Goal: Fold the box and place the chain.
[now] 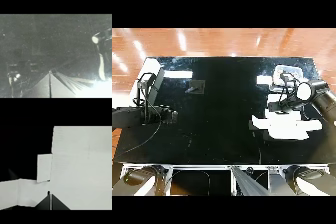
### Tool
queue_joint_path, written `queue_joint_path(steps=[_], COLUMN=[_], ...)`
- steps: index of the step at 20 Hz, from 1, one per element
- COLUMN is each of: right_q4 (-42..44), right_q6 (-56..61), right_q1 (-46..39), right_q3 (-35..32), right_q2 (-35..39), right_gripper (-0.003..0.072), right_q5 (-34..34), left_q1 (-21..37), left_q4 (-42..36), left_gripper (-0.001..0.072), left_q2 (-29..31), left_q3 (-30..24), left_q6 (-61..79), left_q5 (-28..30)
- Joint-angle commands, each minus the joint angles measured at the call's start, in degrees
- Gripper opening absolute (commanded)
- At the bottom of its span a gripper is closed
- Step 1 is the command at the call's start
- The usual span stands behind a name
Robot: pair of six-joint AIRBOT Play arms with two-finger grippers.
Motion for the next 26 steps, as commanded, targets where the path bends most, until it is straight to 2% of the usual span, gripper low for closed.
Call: queue_joint_path(steps=[1,18,22,26], right_q4=[0.0,0.0,0.0,0.1], right_q6=[0.0,0.0,0.0,0.0], right_q1=[0.0,0.0,0.0,0.0], right_q3=[0.0,0.0,0.0,0.0], right_q2=[0.0,0.0,0.0,0.0], right_gripper=[0.0028,0.0028,0.0028,0.0032], right_q5=[0.0,0.0,-1.4,-1.0], left_q1=[0.0,0.0,0.0,0.0], left_q4=[0.0,0.0,0.4,0.3], left_gripper=[0.0019,0.002,0.002,0.002], left_q2=[0.0,0.0,-0.5,-0.7], left_q3=[0.0,0.0,-0.1,-0.1], left_q6=[0.0,0.0,-0.1,-0.5], left_q5=[0.0,-0.3,-9.3,-11.6])
